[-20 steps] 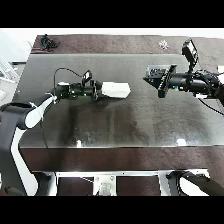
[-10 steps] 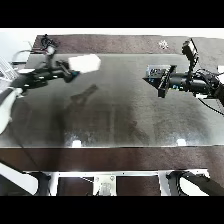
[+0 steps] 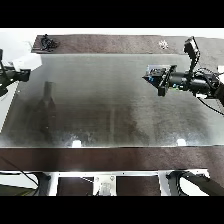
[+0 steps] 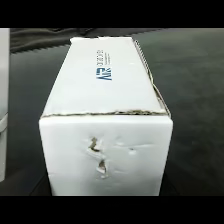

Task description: Fold the box and place the chain.

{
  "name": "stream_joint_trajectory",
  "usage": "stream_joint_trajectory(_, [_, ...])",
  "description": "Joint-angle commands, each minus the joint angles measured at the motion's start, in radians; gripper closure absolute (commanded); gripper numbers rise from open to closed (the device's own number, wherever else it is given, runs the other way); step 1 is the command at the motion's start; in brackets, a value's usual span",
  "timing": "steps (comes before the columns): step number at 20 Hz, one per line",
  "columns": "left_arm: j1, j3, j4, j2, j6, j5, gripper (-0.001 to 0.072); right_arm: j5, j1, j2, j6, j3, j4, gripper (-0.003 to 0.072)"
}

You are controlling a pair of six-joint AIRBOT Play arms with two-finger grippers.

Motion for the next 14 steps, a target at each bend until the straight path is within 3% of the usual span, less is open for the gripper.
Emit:
stream_joint_trajectory(1, [0.032, 0.020, -0.011, -0.034, -0.037, 0.049, 0.0689, 0.000, 0.001, 0.000, 0.011, 0.000, 0.013, 0.0680])
stream_joint_trajectory(7, [0.032, 0.050, -0.013, -0.097, -0.072, 0.016, 0.0682, -0.001, 0.001, 0.000, 0.011, 0.000, 0.013, 0.0680])
stream_joint_trajectory(8, [0.032, 0.050, -0.011, -0.109, -0.072, -0.006, 0.0515, -0.003, 0.001, 0.000, 0.011, 0.000, 0.013, 0.0680])
stream_joint_trajectory(10, [0.032, 0.050, -0.010, -0.119, -0.071, -0.016, 0.0403, -0.003, 0.001, 0.000, 0.011, 0.000, 0.013, 0.0680])
stream_joint_trajectory(11, [0.032, 0.050, -0.010, -0.119, -0.069, -0.003, 0.0228, -0.003, 0.001, 0.000, 0.011, 0.000, 0.014, 0.0680])
stream_joint_trajectory(13, [0.032, 0.050, -0.001, -0.119, -0.042, 0.009, -0.0011, -0.003, 0.001, 0.000, 0.011, 0.000, 0.017, 0.0679])
stream_joint_trajectory(14, [0.032, 0.049, 0.002, -0.119, -0.015, 0.008, -0.0011, -0.003, 0.001, 0.000, 0.011, 0.000, 0.021, 0.0632])
